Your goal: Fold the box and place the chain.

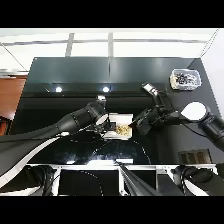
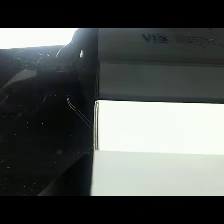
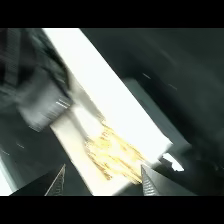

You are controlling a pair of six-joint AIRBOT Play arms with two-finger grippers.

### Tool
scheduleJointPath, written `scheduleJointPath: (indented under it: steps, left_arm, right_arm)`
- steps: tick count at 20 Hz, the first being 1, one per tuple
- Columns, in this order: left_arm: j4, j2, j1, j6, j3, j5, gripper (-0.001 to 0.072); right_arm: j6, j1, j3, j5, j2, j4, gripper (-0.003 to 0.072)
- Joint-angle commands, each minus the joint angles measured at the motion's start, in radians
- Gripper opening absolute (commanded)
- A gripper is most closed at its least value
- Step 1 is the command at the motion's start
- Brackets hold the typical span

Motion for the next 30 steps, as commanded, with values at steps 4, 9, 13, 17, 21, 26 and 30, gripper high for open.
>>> scheduleJointPath:
  steps: [4,9,13,17,21,26,30]
  left_arm:
    - [0.0,-0.001,0.0,0.0,0.0,0.0,0.0031]
    - [0.001,-0.001,0.0,0.0,0.0,0.0,0.0031]
    - [0.0,-0.001,0.0,0.0,0.0,0.0,0.0031]
    - [0.001,-0.001,0.0,0.0,0.0,0.0,0.0031]
    - [0.001,-0.001,0.0,0.0,0.0,0.0,0.0031]
    - [0.001,-0.001,0.0,0.0,0.0,0.0,0.0031]
    - [0.001,-0.001,0.0,0.0,0.0,0.0,0.0031]
  right_arm:
    - [-0.412,-0.166,-0.17,-0.051,-0.001,-0.137,0.0578]
    - [-0.775,-0.119,-0.239,-0.229,-0.017,-0.002,0.0577]
    - [-0.99,-0.118,-0.239,-0.206,-0.05,0.208,0.0575]
    - [-1.057,-0.106,-0.238,-0.201,-0.074,0.299,0.0557]
    - [-1.113,-0.034,-0.238,-0.219,-0.11,0.298,0.0512]
    - [-1.116,-0.027,-0.238,-0.237,-0.113,0.289,0.0246]
    - [-1.122,-0.026,-0.238,-0.235,-0.114,0.317,0.0247]
